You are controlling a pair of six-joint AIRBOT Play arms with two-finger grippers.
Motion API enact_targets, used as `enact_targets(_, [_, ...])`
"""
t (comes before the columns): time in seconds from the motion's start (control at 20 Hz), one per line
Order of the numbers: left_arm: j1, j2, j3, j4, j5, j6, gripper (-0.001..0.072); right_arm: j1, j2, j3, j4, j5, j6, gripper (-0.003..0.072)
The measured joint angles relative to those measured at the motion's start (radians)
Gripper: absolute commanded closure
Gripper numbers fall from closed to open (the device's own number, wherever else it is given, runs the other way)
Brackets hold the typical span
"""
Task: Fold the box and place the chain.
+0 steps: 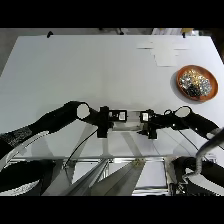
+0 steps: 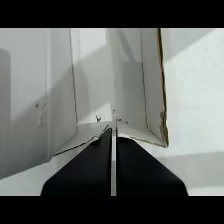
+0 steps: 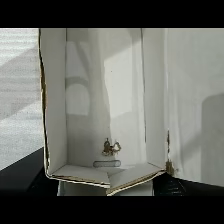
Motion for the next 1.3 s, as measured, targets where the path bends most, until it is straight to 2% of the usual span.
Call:
enact_targets(0.05, [-0.002, -0.002, 0.000, -0.006, 0.005, 0.000, 0.0632, 0.000, 0.000, 0.000, 0.000, 0.000, 0.000, 0.0345])
enact_targets(0.15, [-0.006, -0.010, 0.000, -0.015, 0.013, 0.000, 0.0413, 0.000, 0.000, 0.000, 0.000, 0.000, 0.000, 0.0345])
enact_targets(0.2, [-0.008, -0.014, 0.000, -0.016, 0.016, 0.000, 0.0367, 0.000, 0.000, 0.000, 0.000, 0.000, 0.000, 0.0345])
enact_targets(0.3, [-0.015, -0.022, 0.000, -0.022, 0.021, 0.000, 0.0364, 0.000, 0.000, 0.000, 0.000, 0.000, 0.000, 0.0345])
enact_targets(0.4, [-0.020, -0.027, 0.000, -0.026, 0.023, -0.002, 0.0380, 0.000, 0.000, 0.000, 0.000, 0.000, 0.000, 0.0345])
enact_targets(0.45, [-0.023, -0.029, 0.000, -0.027, 0.023, -0.004, 0.0457, 0.000, 0.000, 0.000, -0.001, 0.000, 0.000, 0.0345])
enact_targets(0.5, [-0.024, -0.031, 0.000, -0.028, 0.022, -0.010, 0.0615, 0.000, 0.000, 0.000, -0.001, 0.000, 0.000, 0.0345])
enact_targets(0.55, [-0.025, -0.031, 0.000, -0.030, 0.013, -0.021, 0.0702, 0.000, 0.000, 0.000, -0.001, 0.000, 0.000, 0.0345])
enact_targets(0.8, [-0.011, 0.008, 0.000, 0.019, -0.069, -0.158, 0.0707, 0.000, 0.000, 0.000, -0.001, 0.000, 0.000, 0.0345])
enact_targets(1.3, [0.146, 0.185, -0.008, 0.201, -0.204, -0.883, 0.0707, 0.000, 0.000, 0.000, 0.000, 0.000, 0.000, 0.0345])
